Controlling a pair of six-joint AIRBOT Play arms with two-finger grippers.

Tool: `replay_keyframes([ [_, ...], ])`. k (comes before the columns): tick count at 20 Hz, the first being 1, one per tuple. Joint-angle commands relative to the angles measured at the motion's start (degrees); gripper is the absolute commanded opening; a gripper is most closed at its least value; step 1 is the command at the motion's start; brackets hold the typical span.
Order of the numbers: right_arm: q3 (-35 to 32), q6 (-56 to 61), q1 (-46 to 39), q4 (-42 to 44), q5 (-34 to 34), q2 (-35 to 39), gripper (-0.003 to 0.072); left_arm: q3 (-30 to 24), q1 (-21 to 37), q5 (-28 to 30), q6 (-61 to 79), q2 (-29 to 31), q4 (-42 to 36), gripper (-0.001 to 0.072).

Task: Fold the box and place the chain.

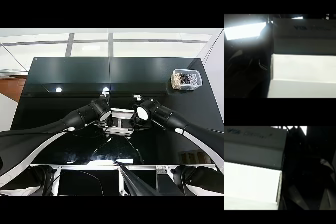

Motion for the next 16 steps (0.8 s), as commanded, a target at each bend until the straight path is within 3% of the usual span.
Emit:
replay_keyframes([
  [1,0.0,0.9,0.1,-0.1,-0.4,-0.2,0.0137,0.0,0.1,0.1,0.0,0.0,0.0,0.0027],
  [3,0.0,0.9,0.1,0.2,-1.3,-0.2,0.0056,0.0,0.1,0.1,0.0,0.0,0.0,0.0028],
  [10,0.0,0.9,0.1,1.0,-2.6,-0.2,0.0038,0.0,0.1,0.1,0.0,0.0,0.0,0.0027],
  [11,0.0,0.9,0.1,1.0,-2.6,-0.2,0.004,0.0,0.1,0.1,0.0,0.0,0.0,0.0028],
  [13,0.0,0.9,0.1,1.1,-2.5,-0.2,0.015,0.0,0.1,0.1,0.0,0.0,0.0,0.0028],
  [16,1.5,0.9,0.1,0.8,-1.7,-0.2,0.015,0.0,0.1,0.2,0.0,0.0,0.0,0.0027],
])
